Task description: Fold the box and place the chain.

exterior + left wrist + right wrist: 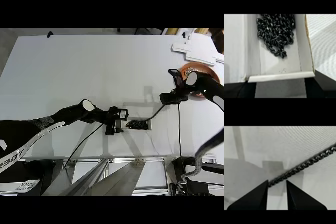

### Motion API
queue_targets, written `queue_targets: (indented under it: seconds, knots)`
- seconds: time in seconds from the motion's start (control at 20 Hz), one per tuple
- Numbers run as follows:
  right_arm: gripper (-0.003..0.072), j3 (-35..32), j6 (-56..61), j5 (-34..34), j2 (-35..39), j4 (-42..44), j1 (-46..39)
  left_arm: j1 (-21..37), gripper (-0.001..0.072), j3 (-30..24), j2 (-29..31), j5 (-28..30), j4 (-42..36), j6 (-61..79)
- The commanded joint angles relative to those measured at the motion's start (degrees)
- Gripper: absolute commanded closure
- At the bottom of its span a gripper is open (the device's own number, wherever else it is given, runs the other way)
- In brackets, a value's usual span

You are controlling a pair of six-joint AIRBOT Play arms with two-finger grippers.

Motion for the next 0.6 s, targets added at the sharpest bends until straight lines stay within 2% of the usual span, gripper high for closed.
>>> queue_targets:
  seconds: [0.0, 0.15, 0.3, 0.55]
  knots:
    - [0.0471, -0.02, 0.02, -0.28, -2.27, -0.15, -0.02, 0.02, 0.0572, -0.02, 0.04, 0.02, 0.00, 0.00]
    - [0.0671, -0.02, 0.00, 0.46, -2.69, -0.13, -0.02, 0.02, 0.0572, -0.02, 0.04, 0.02, 0.02, 0.02]
    - [0.0672, -0.02, -0.02, 3.06, 0.59, -0.20, 0.48, 0.02, 0.0572, -0.02, 0.04, 0.00, 0.00, 0.02]
    - [0.0672, -0.04, -0.02, 12.31, 13.94, -0.04, 5.68, 0.02, 0.0572, -0.02, 0.04, 0.02, 0.00, 0.02]
